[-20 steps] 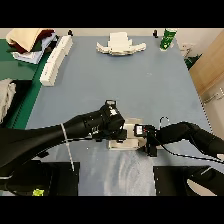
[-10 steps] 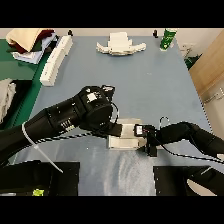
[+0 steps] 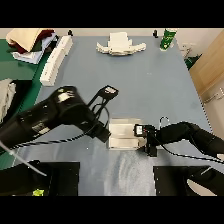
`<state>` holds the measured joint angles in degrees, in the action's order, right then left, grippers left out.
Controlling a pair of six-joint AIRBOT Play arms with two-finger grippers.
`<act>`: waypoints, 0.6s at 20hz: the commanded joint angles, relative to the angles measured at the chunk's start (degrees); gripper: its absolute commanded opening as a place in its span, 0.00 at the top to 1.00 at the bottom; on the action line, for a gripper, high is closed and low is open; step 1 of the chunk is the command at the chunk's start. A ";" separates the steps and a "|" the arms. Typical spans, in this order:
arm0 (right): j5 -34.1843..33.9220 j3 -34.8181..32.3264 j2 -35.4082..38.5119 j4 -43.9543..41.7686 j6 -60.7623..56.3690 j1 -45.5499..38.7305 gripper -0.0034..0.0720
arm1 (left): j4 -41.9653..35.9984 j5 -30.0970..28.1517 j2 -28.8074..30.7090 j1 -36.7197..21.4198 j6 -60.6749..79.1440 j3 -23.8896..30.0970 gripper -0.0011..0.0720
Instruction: Fold the box.
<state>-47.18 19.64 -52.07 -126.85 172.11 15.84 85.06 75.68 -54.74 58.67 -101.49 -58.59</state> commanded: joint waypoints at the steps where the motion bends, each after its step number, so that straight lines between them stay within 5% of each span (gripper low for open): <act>1: 0.02 0.04 0.00 0.00 -0.02 -0.02 0.27 | -11.08 -11.26 11.80 -8.68 30.32 12.68 0.96; 2: 0.02 0.04 0.00 0.00 -0.02 -0.02 0.27 | -15.17 -13.64 14.53 -12.00 39.04 16.26 0.92; 3: 0.00 0.04 0.00 0.00 -0.02 -0.02 0.27 | -18.91 -16.00 16.37 -15.06 47.17 19.30 0.34; 4: 0.00 0.04 0.00 0.00 -0.02 -0.02 0.27 | -22.23 -18.27 17.27 -17.59 54.21 21.88 0.02; 7: 0.02 0.04 0.00 0.00 -0.02 -0.02 0.27 | -31.76 -21.44 16.41 -23.45 70.18 27.76 0.03; 12: 0.02 0.04 0.00 0.00 -0.02 -0.02 0.27 | -44.81 -30.05 10.34 -24.46 101.31 33.86 0.03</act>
<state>-47.20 19.64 -52.07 -126.82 172.11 15.84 50.11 51.62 -41.80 35.66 -22.41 -28.56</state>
